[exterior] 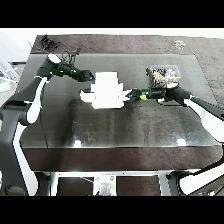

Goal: Fold the box and place the chain.

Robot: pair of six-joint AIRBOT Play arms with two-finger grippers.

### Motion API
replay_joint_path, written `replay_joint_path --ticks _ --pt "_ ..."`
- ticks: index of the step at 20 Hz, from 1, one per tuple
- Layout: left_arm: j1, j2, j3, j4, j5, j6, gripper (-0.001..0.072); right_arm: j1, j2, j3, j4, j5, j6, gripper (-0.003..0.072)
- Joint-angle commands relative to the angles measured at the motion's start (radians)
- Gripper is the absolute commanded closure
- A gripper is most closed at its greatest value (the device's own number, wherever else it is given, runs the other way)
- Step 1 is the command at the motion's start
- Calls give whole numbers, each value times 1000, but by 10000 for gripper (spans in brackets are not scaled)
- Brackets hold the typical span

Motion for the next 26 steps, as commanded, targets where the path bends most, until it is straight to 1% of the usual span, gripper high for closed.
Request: replay_joint_path --ticks 1,6,8,16,19,24,25,26 --pt "-8 -19 2 -25 -16 3 228 0 0 1 0 0 0 680" --pt "-8 -40 2 -39 -56 3 229 0 0 1 0 0 0 680" --pt "-8 -48 2 -42 -57 4 229 0 0 1 1 0 0 679" --pt "-8 -94 2 -187 -80 37 229 0 0 1 0 0 -3 680" --pt "-8 -114 2 -195 -109 37 230 0 0 1 0 -1 -3 680" --pt "-8 -119 2 -198 -97 45 231 0 0 1 0 -16 -3 679" --pt "-8 -119 2 -198 -97 45 238 0 0 1 0 -16 -3 680" --pt "-8 -119 2 -198 -100 46 297 0 0 0 0 -15 -3 679"
